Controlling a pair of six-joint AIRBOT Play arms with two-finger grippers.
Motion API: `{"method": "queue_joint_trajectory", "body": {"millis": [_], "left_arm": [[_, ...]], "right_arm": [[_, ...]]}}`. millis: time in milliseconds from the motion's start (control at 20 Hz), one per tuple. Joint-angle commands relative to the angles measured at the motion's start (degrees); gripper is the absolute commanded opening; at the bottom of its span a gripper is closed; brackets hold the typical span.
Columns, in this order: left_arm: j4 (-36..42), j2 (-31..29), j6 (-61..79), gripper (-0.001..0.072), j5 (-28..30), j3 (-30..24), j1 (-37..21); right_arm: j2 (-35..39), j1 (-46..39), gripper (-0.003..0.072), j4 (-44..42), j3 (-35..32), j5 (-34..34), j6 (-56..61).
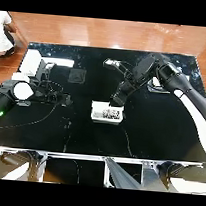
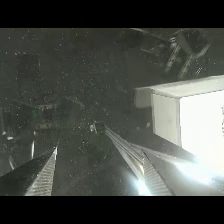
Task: Fold the box and place the chain.
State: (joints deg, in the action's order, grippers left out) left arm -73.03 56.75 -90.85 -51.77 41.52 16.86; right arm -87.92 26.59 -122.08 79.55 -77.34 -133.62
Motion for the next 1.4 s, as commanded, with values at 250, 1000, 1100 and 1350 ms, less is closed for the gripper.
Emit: {"method": "queue_joint_trajectory", "body": {"millis": [250,1000,1100,1350], "left_arm": [[0.0,0.0,0.0,0.0612,0.4,0.0,-0.1],[0.0,0.1,0.0,0.0613,0.8,0.0,-0.1],[0.0,0.1,0.0,0.0612,0.9,0.0,-0.1],[-0.1,0.1,-0.5,0.0613,1.5,0.0,-0.1]], "right_arm": [[0.0,2.8,0.0714,6.3,0.0,-0.3,-1.5],[0.0,3.9,0.023,6.2,0.0,-2.6,-3.8],[0.0,4.0,0.0229,6.2,0.0,-2.6,-3.8],[0.0,4.7,0.0228,6.3,0.0,-2.7,-4.1]]}}
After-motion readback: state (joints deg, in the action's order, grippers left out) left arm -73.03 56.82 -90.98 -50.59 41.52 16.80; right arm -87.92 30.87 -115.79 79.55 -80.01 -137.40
